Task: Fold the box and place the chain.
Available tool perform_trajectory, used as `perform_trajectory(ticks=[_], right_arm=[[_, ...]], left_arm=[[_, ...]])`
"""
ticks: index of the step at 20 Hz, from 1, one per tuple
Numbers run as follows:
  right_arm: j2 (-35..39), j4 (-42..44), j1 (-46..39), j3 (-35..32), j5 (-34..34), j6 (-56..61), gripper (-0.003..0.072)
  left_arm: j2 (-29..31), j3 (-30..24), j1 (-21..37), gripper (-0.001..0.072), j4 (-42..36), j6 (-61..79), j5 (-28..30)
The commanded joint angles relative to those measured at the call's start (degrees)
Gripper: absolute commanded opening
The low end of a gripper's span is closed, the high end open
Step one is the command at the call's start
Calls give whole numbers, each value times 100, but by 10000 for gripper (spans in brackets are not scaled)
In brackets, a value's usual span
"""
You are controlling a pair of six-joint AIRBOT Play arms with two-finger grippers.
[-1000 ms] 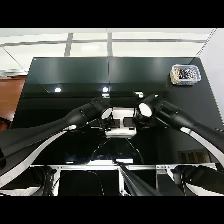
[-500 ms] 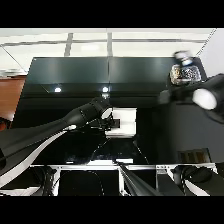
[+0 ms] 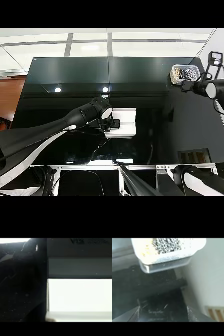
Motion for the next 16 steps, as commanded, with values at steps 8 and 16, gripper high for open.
perform_trajectory(ticks=[8, 16], right_arm=[[-3711, 1255, -389, 4940, 2000, 688, 706], [-4465, 3230, -992, 5554, 2389, 1722, 589]], left_arm=[[0, 2, -2, 33, -15, 2, 13], [0, 2, -4, 33, -17, 4, 7]])
